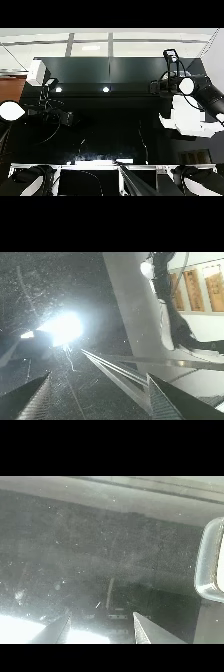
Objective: Fold the box and place the chain.
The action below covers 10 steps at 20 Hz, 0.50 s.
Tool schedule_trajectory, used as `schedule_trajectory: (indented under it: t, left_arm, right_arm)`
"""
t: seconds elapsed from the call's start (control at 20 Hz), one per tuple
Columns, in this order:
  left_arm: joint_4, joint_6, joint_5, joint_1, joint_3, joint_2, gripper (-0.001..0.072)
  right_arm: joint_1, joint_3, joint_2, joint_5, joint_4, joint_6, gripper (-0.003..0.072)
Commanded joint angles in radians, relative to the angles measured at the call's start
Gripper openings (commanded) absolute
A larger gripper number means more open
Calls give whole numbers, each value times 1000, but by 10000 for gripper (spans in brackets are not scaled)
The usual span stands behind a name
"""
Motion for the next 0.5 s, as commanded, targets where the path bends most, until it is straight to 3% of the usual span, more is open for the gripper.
schedule_trajectory:
  t: [0.0, 0.45]
  left_arm:
    - [0, 0, 0, 0, 0, 0, 692]
    - [0, 0, 6, 0, 0, 0, 692]
  right_arm:
    - [0, 1, 1, 0, 0, 0, 451]
    - [0, 1, 1, 0, 0, 0, 452]
